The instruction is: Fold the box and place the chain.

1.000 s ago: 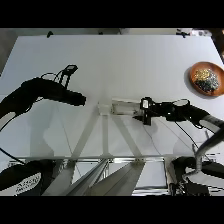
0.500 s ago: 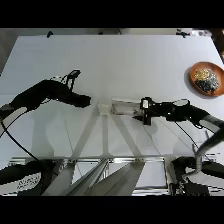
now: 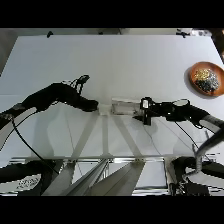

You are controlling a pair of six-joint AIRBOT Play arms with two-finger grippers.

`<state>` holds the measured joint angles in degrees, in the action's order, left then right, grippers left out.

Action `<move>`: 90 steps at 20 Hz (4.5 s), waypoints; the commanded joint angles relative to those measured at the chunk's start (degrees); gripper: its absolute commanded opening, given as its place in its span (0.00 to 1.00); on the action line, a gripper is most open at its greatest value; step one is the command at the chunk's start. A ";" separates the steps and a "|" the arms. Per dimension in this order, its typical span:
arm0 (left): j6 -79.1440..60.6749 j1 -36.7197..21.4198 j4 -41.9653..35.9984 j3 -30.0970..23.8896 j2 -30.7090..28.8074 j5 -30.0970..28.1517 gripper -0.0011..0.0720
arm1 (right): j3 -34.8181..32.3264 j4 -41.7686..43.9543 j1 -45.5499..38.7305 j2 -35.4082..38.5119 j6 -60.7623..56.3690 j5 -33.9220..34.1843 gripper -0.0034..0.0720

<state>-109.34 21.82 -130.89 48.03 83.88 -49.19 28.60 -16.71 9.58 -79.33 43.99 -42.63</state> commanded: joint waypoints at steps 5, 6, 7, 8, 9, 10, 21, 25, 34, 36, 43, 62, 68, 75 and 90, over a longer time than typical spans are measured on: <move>-0.59 2.60 -2.54 0.04 0.63 0.28 0.03 | -0.02 0.00 -0.02 0.04 0.00 0.00 0.71; -1.31 2.67 -3.19 0.04 0.63 0.24 0.03 | -0.02 0.00 -0.02 0.04 0.02 0.00 0.71; -2.01 2.69 -4.22 0.04 0.63 0.26 0.03 | -0.02 0.00 -0.02 0.04 0.00 0.00 0.71; -2.82 2.69 -5.46 0.04 0.63 0.26 0.03 | -0.02 0.00 -0.02 0.04 0.00 0.00 0.71; -3.67 2.69 -6.40 0.04 0.63 0.24 0.03 | -0.02 0.00 -0.02 0.04 0.00 0.00 0.71; -4.37 2.67 -7.08 0.04 0.59 0.04 0.03 | -0.02 0.00 -0.02 0.04 0.00 0.00 0.71; -13.07 -0.87 -12.50 0.04 -2.69 -2.16 0.03 | -0.02 0.00 -0.02 0.04 0.02 0.00 0.71; -13.05 0.85 -12.98 0.04 -1.92 -1.11 0.03 | -0.02 0.00 -0.02 0.04 0.00 0.00 0.71; -16.24 0.70 -16.31 0.04 -1.92 -4.35 0.25 | -0.02 0.00 -0.02 0.04 0.00 0.00 0.71; -16.31 0.85 -16.81 0.04 -1.92 -4.59 0.31 | -0.02 0.00 -0.02 0.04 0.00 0.00 0.71; -16.39 2.43 -17.88 0.04 -1.92 -5.42 0.42 | -0.04 0.00 -0.02 0.04 0.00 0.00 0.71; -13.66 -1.25 -14.23 4.59 -4.74 -17.09 0.69 | -0.02 0.00 -0.02 0.04 0.00 0.00 0.71; -4.42 -1.75 -6.21 4.61 -4.90 -12.79 0.72 | -0.02 0.00 -0.02 0.04 0.00 0.00 0.71; 13.29 3.76 13.94 19.06 -1.49 -21.97 0.73 | -0.02 0.00 -0.02 0.04 0.00 0.00 0.71; 22.05 13.27 17.20 27.36 8.46 -22.64 0.90 | -0.02 0.00 -0.02 0.04 0.00 0.00 0.71</move>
<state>-88.49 34.22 -113.80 75.22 91.20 -73.17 28.60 -16.71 9.58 -79.33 43.99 -42.63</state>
